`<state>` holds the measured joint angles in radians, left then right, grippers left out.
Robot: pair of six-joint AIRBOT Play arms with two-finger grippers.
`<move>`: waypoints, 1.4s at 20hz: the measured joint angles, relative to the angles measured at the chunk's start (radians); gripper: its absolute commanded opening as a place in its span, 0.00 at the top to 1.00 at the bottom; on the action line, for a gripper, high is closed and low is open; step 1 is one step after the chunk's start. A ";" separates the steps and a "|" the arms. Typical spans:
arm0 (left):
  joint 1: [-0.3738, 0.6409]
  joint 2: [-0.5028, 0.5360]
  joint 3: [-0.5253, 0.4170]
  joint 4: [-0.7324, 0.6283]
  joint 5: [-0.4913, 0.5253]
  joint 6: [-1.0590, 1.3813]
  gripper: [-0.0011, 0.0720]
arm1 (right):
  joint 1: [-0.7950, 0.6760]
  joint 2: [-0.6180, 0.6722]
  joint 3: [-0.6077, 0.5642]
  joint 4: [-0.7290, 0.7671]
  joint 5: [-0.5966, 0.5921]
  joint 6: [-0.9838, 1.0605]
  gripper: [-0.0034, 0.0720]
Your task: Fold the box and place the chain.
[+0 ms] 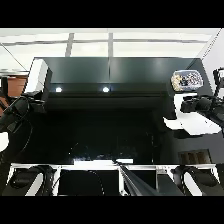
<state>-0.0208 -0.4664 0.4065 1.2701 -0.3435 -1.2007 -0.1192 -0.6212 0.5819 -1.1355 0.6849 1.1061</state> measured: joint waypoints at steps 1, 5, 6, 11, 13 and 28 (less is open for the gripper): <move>0.000 0.000 0.000 0.000 0.000 0.000 0.95 | 0.000 0.000 0.000 0.000 0.000 0.000 0.94; 0.000 0.000 0.000 0.000 0.000 0.000 0.95 | 0.000 0.000 0.000 0.000 0.000 0.000 0.94; 0.000 0.000 0.000 0.000 0.000 0.000 0.95 | 0.000 0.000 0.000 0.000 0.000 0.000 0.94; 0.000 0.000 0.000 0.000 0.000 0.000 0.95 | 0.000 0.000 0.000 0.000 0.000 0.000 0.94; 0.000 0.000 0.000 0.000 0.000 0.000 0.95 | 0.000 0.000 0.000 0.000 0.000 0.000 0.94; -0.023 -0.074 0.000 -0.197 0.097 -0.005 0.01 | -0.011 -0.114 0.008 0.340 -0.486 -0.006 0.02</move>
